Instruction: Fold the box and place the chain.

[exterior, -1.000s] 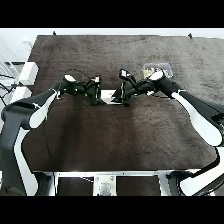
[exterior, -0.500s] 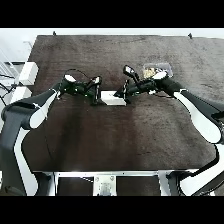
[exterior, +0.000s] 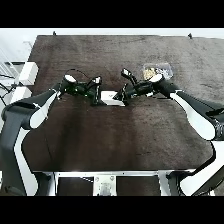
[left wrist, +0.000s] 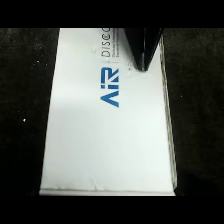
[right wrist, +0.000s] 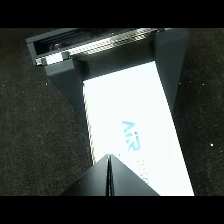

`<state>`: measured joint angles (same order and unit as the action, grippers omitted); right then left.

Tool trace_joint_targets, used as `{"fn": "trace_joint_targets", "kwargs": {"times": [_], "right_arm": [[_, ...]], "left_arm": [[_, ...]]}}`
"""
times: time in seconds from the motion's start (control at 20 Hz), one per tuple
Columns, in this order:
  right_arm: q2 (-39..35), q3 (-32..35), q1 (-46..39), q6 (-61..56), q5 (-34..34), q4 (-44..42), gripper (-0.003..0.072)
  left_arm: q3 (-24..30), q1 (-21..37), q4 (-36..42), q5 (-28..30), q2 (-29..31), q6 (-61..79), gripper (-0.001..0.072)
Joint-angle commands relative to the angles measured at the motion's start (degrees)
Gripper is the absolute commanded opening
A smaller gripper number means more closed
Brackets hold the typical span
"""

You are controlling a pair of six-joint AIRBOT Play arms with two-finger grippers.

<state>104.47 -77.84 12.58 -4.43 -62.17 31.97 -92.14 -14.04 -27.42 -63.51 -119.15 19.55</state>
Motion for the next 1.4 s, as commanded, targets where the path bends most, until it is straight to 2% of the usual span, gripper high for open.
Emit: {"fn": "trace_joint_targets", "kwargs": {"times": [0.0,0.2,0.35,0.45,0.6,0.7,0.8,0.95,1.1,1.3,1.35], "right_arm": [[-0.3,-0.4,0.1,-0.7,0.6,1.0,0.0016],[-6.8,-0.6,0.1,0.5,0.6,-4.4,0.0015],[-13.7,-0.2,0.1,-2.2,1.3,-4.4,0.0013],[-19.6,2.5,0.0,-4.7,4.1,-4.3,0.0012],[-31.1,12.6,-0.7,-7.3,14.7,-4.1,0.0012],[-40.2,22.7,-1.9,-9.3,25.2,-4.1,0.0012],[-47.6,31.8,-3.6,-10.4,30.5,-4.1,0.0013],[-54.8,41.8,-6.0,-10.4,30.7,-4.1,0.0014],[-58.1,49.7,-7.1,-10.4,31.8,-4.3,0.0014],[-58.4,54.1,-7.1,-10.4,33.5,-4.5,0.0015],[-58.4,54.1,-7.1,-10.4,33.5,-4.5,0.0015]], "left_arm": [[0.0,0.0,0.1,0.0,0.0,0.0,0.0579],[0.0,0.0,0.1,0.0,0.0,0.0,0.0579],[0.0,0.0,0.1,0.0,0.0,0.0,0.0579],[0.0,0.0,0.0,0.0,0.0,0.0,0.0579],[0.0,0.0,0.1,0.0,0.0,0.0,0.0579],[0.0,0.0,0.1,0.0,0.0,0.0,0.0579],[0.0,0.0,0.1,0.0,0.0,0.0,0.0579],[0.0,0.0,0.1,0.0,0.0,0.0,0.0578],[0.0,0.0,1.5,-0.1,0.0,0.0,0.0579],[0.0,0.0,2.2,-0.2,0.0,-0.1,0.0578],[0.0,0.0,2.2,-0.2,0.0,-0.2,0.0555]]}}
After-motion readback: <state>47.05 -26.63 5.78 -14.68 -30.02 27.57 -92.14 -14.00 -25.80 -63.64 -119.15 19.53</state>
